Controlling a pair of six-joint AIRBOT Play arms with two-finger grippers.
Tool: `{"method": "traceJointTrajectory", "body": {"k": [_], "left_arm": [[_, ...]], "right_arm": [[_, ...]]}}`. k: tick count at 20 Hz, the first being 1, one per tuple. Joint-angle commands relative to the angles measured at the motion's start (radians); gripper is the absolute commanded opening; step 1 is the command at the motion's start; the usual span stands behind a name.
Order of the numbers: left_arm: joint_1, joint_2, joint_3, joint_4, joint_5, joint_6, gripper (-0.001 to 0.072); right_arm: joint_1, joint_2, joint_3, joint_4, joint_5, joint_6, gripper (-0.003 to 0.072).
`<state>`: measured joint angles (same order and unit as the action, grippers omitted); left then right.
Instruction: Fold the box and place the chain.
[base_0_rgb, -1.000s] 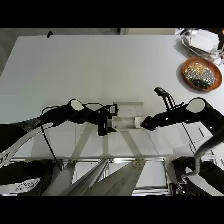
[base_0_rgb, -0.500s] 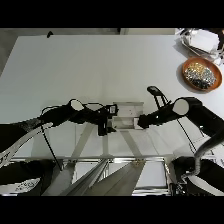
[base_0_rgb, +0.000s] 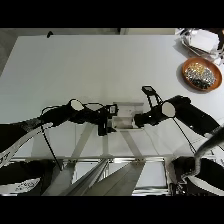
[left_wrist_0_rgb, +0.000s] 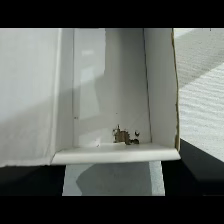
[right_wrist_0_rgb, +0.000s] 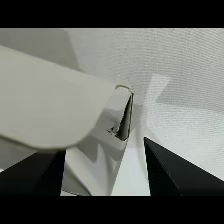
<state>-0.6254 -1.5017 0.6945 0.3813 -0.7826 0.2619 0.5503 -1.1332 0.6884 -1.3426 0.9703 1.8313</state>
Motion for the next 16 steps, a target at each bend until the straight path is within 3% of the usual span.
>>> {"method": "traceJointTrajectory", "body": {"k": [1,4,6,12,13,16], "left_arm": [[0.000,0.001,0.001,0.000,0.000,0.000,0.0272],[0.000,0.001,0.001,0.000,0.000,0.000,0.0272],[0.000,0.001,0.001,0.000,0.000,0.000,0.0272],[0.000,0.001,0.001,0.000,0.000,0.000,0.0272],[0.000,0.001,0.001,0.000,0.000,0.000,0.0272],[0.000,0.001,0.001,0.000,0.000,0.000,0.0272]], "right_arm": [[0.056,-0.032,0.013,-0.068,-0.006,0.111,0.0495],[0.094,-0.083,0.032,-0.084,-0.007,0.165,0.0488],[0.111,-0.103,0.043,-0.109,-0.010,0.198,0.0444],[0.122,-0.129,0.045,-0.124,0.023,0.214,0.0132],[0.122,-0.129,0.045,-0.127,0.025,0.214,0.0030],[0.122,-0.128,0.045,-0.143,0.040,0.215,0.0017]]}}
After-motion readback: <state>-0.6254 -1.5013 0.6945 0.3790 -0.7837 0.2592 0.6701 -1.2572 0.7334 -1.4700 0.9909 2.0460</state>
